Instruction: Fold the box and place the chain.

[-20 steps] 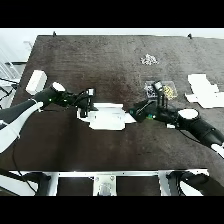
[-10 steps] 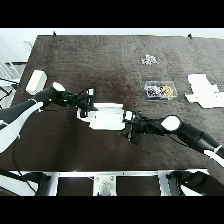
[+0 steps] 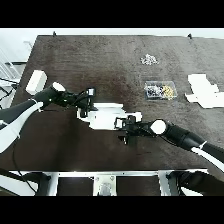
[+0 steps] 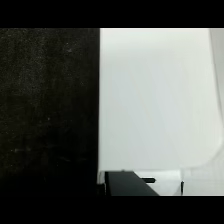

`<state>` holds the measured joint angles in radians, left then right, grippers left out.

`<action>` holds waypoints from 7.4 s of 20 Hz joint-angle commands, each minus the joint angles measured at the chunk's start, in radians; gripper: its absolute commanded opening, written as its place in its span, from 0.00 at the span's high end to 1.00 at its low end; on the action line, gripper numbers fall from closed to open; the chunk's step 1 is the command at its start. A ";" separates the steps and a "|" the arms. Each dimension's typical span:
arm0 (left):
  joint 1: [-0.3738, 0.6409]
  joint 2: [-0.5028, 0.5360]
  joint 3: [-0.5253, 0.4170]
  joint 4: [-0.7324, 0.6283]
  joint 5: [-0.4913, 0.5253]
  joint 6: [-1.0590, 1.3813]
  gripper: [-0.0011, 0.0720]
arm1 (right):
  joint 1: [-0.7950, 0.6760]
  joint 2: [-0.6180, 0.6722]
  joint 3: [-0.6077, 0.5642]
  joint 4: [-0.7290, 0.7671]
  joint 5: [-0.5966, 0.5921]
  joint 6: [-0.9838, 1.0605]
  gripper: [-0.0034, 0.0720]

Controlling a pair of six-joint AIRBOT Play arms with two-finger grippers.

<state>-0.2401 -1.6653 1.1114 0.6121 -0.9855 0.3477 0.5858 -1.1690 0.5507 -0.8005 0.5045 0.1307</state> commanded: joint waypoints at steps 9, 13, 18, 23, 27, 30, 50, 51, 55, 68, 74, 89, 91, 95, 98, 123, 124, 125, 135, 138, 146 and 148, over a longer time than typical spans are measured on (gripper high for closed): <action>0.000 -0.001 0.000 0.000 0.000 0.000 0.96 | 0.020 -0.027 0.003 -0.004 -0.309 -0.001 0.13; 0.000 -0.001 0.000 0.000 0.000 0.000 0.96 | 0.008 0.011 0.030 -0.004 -0.313 0.045 0.13; 0.000 -0.001 0.000 0.000 0.000 0.000 0.96 | -0.047 0.028 0.032 0.005 -0.268 0.052 0.13; 0.000 -0.001 0.000 0.000 0.000 0.000 0.96 | -0.066 0.001 0.036 0.009 -0.224 0.052 0.13; 0.000 -0.001 0.000 0.000 0.000 0.000 0.96 | -0.105 -0.001 0.048 0.012 -0.184 0.040 0.13; 0.000 -0.001 0.000 -0.001 0.000 0.000 0.96 | -0.146 -0.024 0.100 0.012 -0.066 0.026 0.13; 0.000 -0.001 0.000 -0.006 -0.001 0.000 0.96 | -0.198 -0.115 0.220 0.071 0.074 -0.060 0.13; 0.000 -0.001 0.000 -0.006 -0.001 0.000 0.96 | -0.198 -0.120 0.220 0.080 0.080 -0.061 0.13; 0.000 -0.001 0.000 -0.006 -0.002 0.000 0.96 | -0.223 -0.151 0.220 0.079 0.110 -0.064 0.13; 0.000 0.000 0.000 -0.007 -0.002 0.000 0.96 | -0.249 -0.246 0.321 0.106 0.215 -0.143 0.13; 0.000 0.000 0.000 -0.006 -0.002 0.000 0.96 | -0.252 -0.299 0.324 0.110 0.383 -0.149 0.13; 0.000 -0.001 0.000 -0.007 -0.001 0.000 0.96 | -0.297 -0.417 0.457 0.109 0.422 -0.246 0.13; 0.000 -0.001 0.000 -0.006 -0.001 0.000 0.96 | -0.309 -0.428 0.470 0.107 0.449 -0.244 0.13; 0.000 -0.001 0.000 -0.006 -0.002 0.000 0.96 | -0.309 -0.428 0.469 0.078 0.459 -0.221 0.13; 0.000 -0.001 0.000 -0.007 -0.001 0.000 0.96 | -0.309 -0.441 0.470 0.078 0.454 -0.222 0.13; 0.000 -0.001 0.000 -0.007 -0.002 0.000 0.96 | -0.282 -0.458 0.472 0.064 0.365 -0.220 0.14; 0.000 -0.001 0.000 -0.007 -0.002 0.000 0.96 | -0.279 -0.458 0.472 0.064 0.359 -0.217 0.14; 0.000 -0.001 0.000 -0.007 -0.002 0.000 0.96 | -0.276 -0.458 0.472 0.064 0.357 -0.217 0.14; 0.000 -0.001 0.000 -0.007 -0.002 0.000 0.96 | -0.272 -0.458 0.471 0.020 0.356 -0.183 0.16; 0.000 0.000 0.000 -0.007 -0.002 0.000 0.96 | -0.272 -0.458 0.471 0.018 0.356 -0.183 0.16; 0.000 0.000 0.000 -0.007 -0.002 0.000 0.96 | -0.290 -0.458 0.471 0.018 0.360 -0.165 0.12; 0.000 -0.001 0.000 -0.007 -0.002 0.000 0.96 | -0.290 -0.458 0.471 0.018 0.360 -0.165 0.12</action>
<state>-0.2413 -1.6657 1.1114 0.6048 -0.9871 0.3477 0.2974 -1.6260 1.0218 -0.7815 0.8612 -0.0372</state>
